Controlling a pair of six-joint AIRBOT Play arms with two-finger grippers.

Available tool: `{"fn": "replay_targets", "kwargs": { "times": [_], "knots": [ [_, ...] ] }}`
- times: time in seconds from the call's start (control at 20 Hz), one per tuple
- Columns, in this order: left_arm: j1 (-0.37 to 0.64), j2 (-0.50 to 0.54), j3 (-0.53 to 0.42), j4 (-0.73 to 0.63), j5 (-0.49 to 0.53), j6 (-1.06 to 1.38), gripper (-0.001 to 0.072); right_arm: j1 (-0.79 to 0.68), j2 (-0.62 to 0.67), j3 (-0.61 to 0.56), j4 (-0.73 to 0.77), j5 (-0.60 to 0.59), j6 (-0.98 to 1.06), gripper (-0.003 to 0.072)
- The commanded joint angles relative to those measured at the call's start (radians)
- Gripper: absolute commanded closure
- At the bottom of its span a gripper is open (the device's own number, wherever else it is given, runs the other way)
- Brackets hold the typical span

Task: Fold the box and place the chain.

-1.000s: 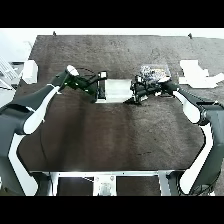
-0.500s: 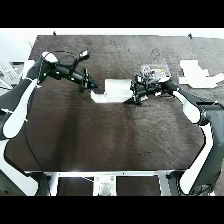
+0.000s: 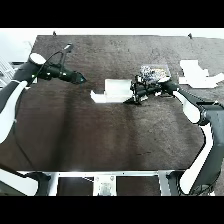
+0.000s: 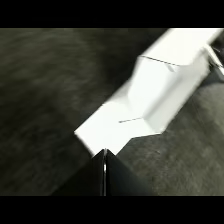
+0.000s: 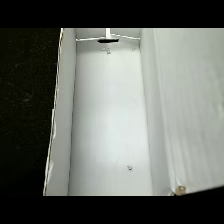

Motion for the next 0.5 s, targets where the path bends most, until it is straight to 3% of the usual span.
{"fn": "replay_targets", "kwargs": {
  "times": [0.0, 0.15, 0.45],
  "knots": [
    [0.015, 0.090, -0.111, 0.137, 0.087, -0.269, 0.0689, 0.001, 0.000, 0.000, 0.000, 0.000, 0.000, 0.0189],
    [0.013, 0.060, -0.150, 0.159, 0.094, -0.402, 0.0687, 0.001, 0.000, 0.000, 0.000, 0.000, 0.000, 0.0189],
    [-0.058, -0.050, -0.151, 0.122, 0.147, -0.393, 0.0688, 0.000, 0.000, 0.000, 0.000, 0.000, 0.000, 0.0189]
  ]
}}
